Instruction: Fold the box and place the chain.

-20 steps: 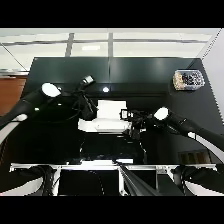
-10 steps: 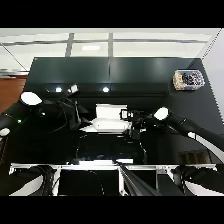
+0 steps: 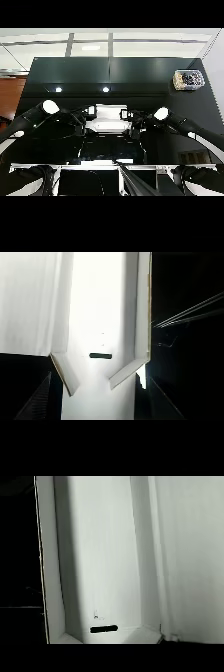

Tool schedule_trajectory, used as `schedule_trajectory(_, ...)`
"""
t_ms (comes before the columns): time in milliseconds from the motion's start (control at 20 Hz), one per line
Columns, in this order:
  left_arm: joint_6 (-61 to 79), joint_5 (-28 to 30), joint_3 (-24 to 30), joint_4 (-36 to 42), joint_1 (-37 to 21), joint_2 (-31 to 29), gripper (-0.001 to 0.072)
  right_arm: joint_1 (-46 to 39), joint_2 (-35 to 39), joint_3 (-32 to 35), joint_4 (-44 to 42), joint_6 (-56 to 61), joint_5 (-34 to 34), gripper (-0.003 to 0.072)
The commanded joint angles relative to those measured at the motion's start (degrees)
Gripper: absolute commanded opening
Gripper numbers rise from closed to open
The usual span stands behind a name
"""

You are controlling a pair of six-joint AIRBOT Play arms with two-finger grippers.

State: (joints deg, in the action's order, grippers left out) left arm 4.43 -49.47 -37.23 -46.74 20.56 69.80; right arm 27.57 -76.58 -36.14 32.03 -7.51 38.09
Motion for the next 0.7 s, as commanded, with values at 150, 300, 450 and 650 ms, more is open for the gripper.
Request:
schedule_trajectory(150, -0.33, 1.55, 0.07, 5.66, 0.81, 1.27, 0.0239, 0.07, -0.02, 0.02, -0.02, 0.00, 0.00, 0.0189)
schedule_trajectory(300, -0.35, -0.24, 0.07, 10.54, 0.85, 2.08, 0.0238, 0.07, -0.02, 0.02, -0.02, 0.00, 0.00, 0.0189)
schedule_trajectory(450, -0.33, -0.79, 0.07, 15.13, 0.87, 3.98, 0.0235, 0.07, -0.02, 0.02, -0.02, 0.00, 0.00, 0.0188)
schedule_trajectory(650, -0.28, -0.48, 0.04, 15.65, 0.87, 6.16, 0.0146, 0.07, -0.02, 0.02, -0.02, 0.00, 0.00, 0.0189)
